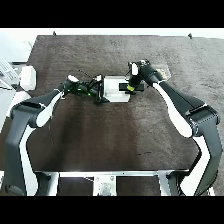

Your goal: Fold the box and place the chain.

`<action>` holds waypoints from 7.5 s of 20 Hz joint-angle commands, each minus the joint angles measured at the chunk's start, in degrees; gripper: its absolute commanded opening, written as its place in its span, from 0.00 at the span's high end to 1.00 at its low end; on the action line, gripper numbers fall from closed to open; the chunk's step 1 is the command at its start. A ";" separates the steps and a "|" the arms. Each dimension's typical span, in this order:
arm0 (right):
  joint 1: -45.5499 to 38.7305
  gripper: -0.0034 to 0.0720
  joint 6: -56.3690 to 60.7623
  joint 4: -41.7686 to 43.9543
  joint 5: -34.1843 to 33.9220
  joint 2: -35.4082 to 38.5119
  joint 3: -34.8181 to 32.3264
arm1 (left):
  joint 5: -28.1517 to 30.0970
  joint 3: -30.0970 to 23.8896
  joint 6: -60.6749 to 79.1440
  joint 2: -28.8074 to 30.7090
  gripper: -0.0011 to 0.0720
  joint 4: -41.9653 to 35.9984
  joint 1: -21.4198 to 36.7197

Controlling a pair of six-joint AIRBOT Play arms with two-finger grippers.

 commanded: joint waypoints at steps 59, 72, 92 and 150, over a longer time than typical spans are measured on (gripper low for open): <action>-23.52 0.94 -38.91 17.25 -13.88 3.96 11.45 | 0.04 -0.02 0.02 0.04 0.35 0.02 -0.04; -6.95 0.94 -36.96 -0.46 -13.25 41.13 11.43 | -0.02 -0.02 0.02 0.04 0.35 0.02 -0.04; 7.96 0.94 -32.35 0.94 -17.03 39.80 -2.60 | -0.02 -0.02 0.02 0.04 0.35 0.02 -0.04; -17.16 0.95 -53.66 46.71 -49.79 20.57 -25.18 | 0.02 -0.02 0.02 0.04 0.35 0.02 -0.04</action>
